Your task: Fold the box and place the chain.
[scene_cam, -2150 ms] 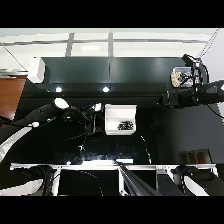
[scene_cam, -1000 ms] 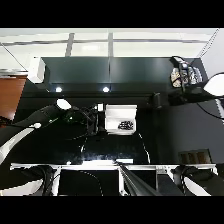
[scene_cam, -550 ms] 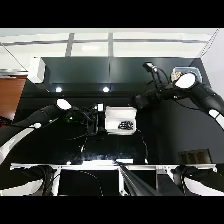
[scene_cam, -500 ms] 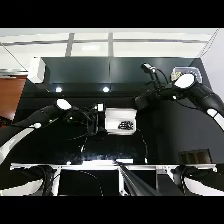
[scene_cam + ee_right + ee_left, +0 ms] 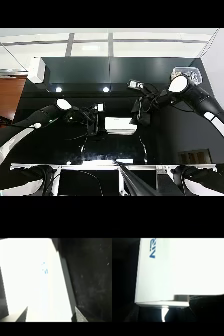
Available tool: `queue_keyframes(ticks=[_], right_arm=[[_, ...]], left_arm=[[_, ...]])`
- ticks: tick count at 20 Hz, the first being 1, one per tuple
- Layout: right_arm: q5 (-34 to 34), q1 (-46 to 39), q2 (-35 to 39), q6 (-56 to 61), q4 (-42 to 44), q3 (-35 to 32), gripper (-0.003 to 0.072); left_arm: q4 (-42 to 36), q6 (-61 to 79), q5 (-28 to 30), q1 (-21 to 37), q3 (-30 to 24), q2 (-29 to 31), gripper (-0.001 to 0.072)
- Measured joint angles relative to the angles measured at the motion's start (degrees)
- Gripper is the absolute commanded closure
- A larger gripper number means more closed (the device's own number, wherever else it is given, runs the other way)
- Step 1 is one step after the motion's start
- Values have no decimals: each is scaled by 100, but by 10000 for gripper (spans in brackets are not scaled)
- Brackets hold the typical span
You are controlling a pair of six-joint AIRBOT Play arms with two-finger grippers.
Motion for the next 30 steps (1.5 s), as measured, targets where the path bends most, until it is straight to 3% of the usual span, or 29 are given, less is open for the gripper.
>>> queue_keyframes(ticks=[8,16,18,26,27,28,30], right_arm=[[-39,197,299,-24,-306,-227,-34],[-874,463,461,-400,-234,-719,-34],[-981,496,468,-468,-225,-745,221],[-1064,522,490,-540,15,-767,274],[-1071,522,492,-542,44,-767,386],[-1064,522,492,-542,61,-767,424],[-1071,522,492,-542,83,-767,424]], left_arm=[[0,0,0,0,0,0,208],[0,0,-2,0,0,0,208],[2,0,-2,0,0,0,208],[2,0,-2,0,0,0,208],[2,0,-4,0,0,0,208],[2,0,-4,0,0,0,208],[2,0,-4,0,0,0,208]])
